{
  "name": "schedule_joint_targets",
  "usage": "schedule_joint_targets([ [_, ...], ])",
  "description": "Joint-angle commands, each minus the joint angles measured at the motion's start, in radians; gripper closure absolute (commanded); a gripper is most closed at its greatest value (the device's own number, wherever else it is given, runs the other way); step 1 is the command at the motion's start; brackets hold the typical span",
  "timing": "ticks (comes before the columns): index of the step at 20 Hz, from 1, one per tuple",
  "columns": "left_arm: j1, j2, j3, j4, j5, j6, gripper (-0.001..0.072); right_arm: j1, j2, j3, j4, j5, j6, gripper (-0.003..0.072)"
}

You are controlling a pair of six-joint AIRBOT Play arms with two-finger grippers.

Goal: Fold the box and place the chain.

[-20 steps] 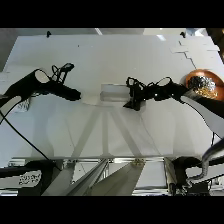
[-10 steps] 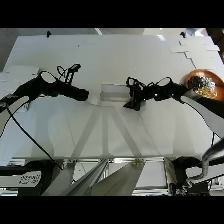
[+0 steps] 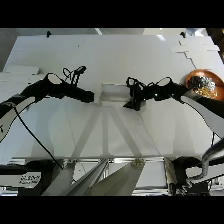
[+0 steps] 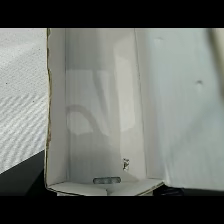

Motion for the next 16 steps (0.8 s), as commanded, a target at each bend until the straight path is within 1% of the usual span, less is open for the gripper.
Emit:
schedule_joint_targets([
  [1,-0.004,0.002,0.000,-0.086,-0.005,0.054,0.0703,0.001,0.000,0.001,0.000,0.000,0.000,0.0227],
  [4,-0.004,0.001,0.000,-0.164,-0.010,0.094,0.0695,0.001,0.000,0.001,0.000,0.000,0.000,0.0227],
  [7,-0.004,0.001,0.000,-0.191,-0.014,0.115,0.0618,0.001,0.000,0.001,0.000,0.000,0.000,0.0227],
  [10,-0.001,0.001,0.000,-0.199,-0.031,0.118,0.0618,0.001,0.000,0.001,0.000,0.000,0.000,0.0227],
  [13,0.021,0.001,0.000,-0.288,-0.060,0.168,0.0617,0.001,0.000,0.001,0.000,0.000,0.000,0.0227],
  [16,0.020,-0.005,0.000,-0.295,-0.064,0.194,0.0614,0.001,0.000,0.001,0.000,0.000,0.000,0.0227],
])
